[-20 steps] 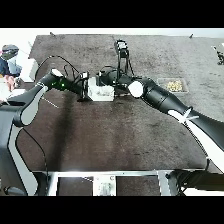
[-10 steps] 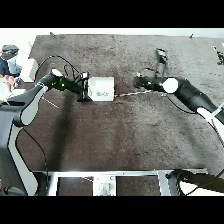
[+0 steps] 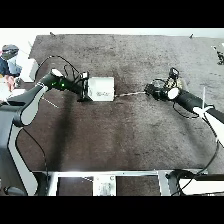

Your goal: Fold the box and place the chain.

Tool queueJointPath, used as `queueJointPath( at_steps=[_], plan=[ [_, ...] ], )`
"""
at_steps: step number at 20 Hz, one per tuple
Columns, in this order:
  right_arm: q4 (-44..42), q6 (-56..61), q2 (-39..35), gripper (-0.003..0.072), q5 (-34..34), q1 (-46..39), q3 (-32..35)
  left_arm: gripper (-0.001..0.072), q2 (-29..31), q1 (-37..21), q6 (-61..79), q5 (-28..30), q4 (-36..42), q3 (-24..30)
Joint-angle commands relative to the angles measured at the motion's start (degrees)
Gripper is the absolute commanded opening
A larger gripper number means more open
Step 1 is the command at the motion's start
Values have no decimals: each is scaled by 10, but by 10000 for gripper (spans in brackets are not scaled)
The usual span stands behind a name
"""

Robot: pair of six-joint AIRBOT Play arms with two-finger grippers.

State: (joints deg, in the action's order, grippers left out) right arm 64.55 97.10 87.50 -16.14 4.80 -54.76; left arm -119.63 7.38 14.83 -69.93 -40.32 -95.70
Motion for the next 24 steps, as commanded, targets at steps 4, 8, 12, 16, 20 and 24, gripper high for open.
queueJointPath(
  at_steps=[4,8,12,16,20,24],
  plan=[
    [-19,18,71,400,26,-9,-49,344,0,0,0,0,0,0],
    [7,21,64,400,-23,-17,-49,344,0,0,0,0,0,0],
    [-6,22,71,241,45,-16,-49,344,0,0,0,0,0,0],
    [-18,16,71,10,81,-4,-49,344,0,0,0,0,0,0],
    [-13,0,-1,10,76,48,-49,344,0,0,0,0,0,0],
    [-14,-27,-100,10,80,134,-49,344,0,0,0,0,0,0]
  ],
)
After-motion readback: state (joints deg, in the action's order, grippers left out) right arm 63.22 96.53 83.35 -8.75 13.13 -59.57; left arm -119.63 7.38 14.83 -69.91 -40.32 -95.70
